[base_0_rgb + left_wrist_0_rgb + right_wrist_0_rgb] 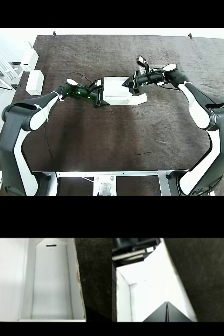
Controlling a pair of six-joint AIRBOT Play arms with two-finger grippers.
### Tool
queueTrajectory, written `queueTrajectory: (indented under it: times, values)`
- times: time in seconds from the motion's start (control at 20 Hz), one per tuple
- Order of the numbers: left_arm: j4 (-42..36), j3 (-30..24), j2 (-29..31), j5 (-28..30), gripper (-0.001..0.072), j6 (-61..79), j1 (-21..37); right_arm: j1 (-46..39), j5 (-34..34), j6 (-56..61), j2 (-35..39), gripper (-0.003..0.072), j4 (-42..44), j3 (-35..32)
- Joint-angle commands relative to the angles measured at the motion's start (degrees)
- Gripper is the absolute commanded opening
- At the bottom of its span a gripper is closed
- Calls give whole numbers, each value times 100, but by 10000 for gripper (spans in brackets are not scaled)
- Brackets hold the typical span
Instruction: Fold the box and place the chain.
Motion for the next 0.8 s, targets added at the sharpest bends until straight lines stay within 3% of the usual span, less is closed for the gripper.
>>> queueTrajectory:
  times: [0.0, 0.2, 0.55, 0.75]
  values:
    - [-13, 2, 2, -4, 404, 2, 2, 138, -157, 262, -173, 17, -317, 46]
    - [-13, 2, 2, -2, 404, 4, 2, 192, -236, 616, -271, 16, -765, 44]
    - [-13, 2, 2, 0, 404, 4, 2, 190, -291, 527, -278, 17, -785, 247]
    - [-13, 2, 2, 15, 405, 7, 2, 181, 127, 555, 2, 16, -752, 568]
